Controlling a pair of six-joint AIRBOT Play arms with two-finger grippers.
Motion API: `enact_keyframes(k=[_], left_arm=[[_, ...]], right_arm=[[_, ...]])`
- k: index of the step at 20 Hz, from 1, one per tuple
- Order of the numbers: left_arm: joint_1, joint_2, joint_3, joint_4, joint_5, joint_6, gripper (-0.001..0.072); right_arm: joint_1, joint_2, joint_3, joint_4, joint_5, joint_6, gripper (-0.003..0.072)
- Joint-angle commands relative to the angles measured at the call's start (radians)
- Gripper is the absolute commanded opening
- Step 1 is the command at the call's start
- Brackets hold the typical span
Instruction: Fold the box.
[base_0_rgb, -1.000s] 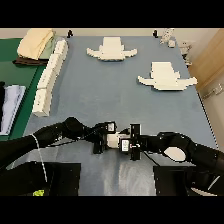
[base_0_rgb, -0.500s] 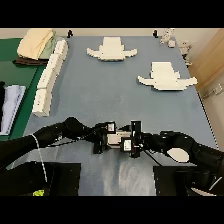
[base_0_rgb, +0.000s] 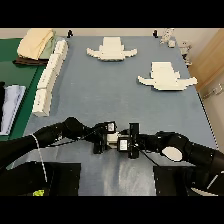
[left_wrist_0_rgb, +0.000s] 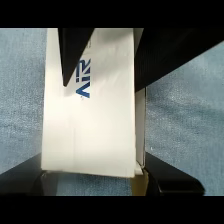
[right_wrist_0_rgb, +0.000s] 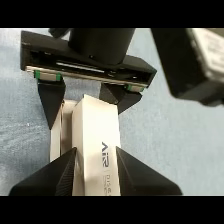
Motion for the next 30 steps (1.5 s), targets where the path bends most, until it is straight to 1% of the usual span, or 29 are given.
enact_keyframes(k=[1, 3, 6, 7, 8, 12, 15, 17, 19, 20, 21, 25, 30], left_arm=[[0.000, 0.001, 0.001, 0.001, 0.000, 0.001, 0.0447], [0.000, 0.001, 0.001, 0.001, 0.000, 0.001, 0.0447], [0.000, 0.001, 0.001, 0.001, 0.000, 0.001, 0.0446], [0.000, 0.001, 0.001, 0.001, 0.000, 0.001, 0.0447], [0.000, 0.001, 0.001, 0.001, 0.000, 0.001, 0.0446], [0.000, 0.001, 0.001, 0.001, 0.000, 0.001, 0.0446], [0.000, 0.001, 0.001, 0.001, 0.000, 0.001, 0.0447], [0.000, 0.001, 0.001, 0.001, 0.000, 0.001, 0.0446], [0.000, 0.001, 0.001, 0.001, 0.000, 0.001, 0.0447], [0.000, 0.001, 0.001, 0.001, 0.000, 0.001, 0.0447], [0.000, 0.001, 0.001, 0.001, 0.000, 0.001, 0.0447], [0.000, 0.001, 0.001, 0.001, 0.000, 0.001, 0.0447], [0.000, 0.001, 0.001, 0.001, 0.000, 0.001, 0.0447]], right_arm=[[0.002, -0.006, 0.000, 0.036, 0.024, 0.000, 0.0361], [0.002, 0.005, 0.000, 0.063, 0.025, 0.000, 0.0362], [0.002, 0.068, 0.000, 0.092, 0.031, 0.000, 0.0373], [0.002, 0.082, 0.000, 0.092, 0.037, 0.000, 0.0407], [0.002, 0.086, 0.000, 0.092, 0.039, 0.000, 0.0475], [0.000, 0.074, 0.000, 0.089, 0.033, 0.000, 0.0468], [-0.003, 0.053, 0.000, 0.056, -0.002, 0.000, 0.0466], [-0.007, 0.036, 0.000, 0.031, -0.030, 0.000, 0.0366], [-0.007, 0.027, 0.000, 0.032, -0.038, 0.000, 0.0364], [-0.007, 0.026, 0.000, 0.032, -0.033, 0.000, 0.0328], [-0.007, 0.025, 0.000, 0.034, -0.024, 0.000, 0.0276], [-0.004, 0.010, -0.003, 0.096, 0.024, 0.000, 0.0276], [0.014, -0.012, -0.009, 0.137, 0.037, 0.000, 0.0276]])
